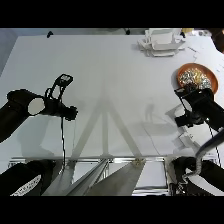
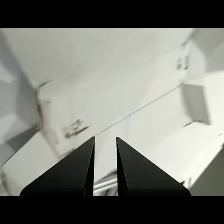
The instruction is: Fold the box and place the chain.
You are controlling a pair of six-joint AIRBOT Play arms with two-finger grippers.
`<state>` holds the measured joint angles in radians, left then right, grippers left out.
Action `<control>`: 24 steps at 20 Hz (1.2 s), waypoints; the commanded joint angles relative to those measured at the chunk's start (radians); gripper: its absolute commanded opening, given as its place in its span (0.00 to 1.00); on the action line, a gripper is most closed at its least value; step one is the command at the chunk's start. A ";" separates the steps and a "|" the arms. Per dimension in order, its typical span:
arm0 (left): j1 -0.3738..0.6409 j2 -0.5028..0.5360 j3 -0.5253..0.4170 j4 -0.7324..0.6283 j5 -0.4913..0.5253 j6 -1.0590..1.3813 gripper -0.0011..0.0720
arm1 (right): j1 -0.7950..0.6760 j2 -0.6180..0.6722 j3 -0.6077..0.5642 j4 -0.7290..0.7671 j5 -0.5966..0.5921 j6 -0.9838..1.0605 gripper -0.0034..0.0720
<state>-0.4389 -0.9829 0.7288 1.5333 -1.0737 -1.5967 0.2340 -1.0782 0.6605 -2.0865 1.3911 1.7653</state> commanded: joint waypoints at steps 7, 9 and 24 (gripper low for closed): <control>0.001 0.001 0.000 0.000 0.000 0.000 0.73 | -0.469 -0.002 0.001 -0.227 -0.402 -0.080 0.81; 0.001 0.000 0.000 0.000 0.000 0.000 0.73 | -0.591 -0.007 0.001 -0.201 -0.485 -0.153 0.81; 0.001 0.001 0.000 0.000 0.000 0.000 0.73 | -0.622 -0.145 0.035 -0.127 -0.494 -0.309 0.07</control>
<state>-0.4389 -0.9829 0.7292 1.5337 -1.0740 -1.5970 -0.4362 -1.2488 0.6941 -2.2513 0.8330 1.4891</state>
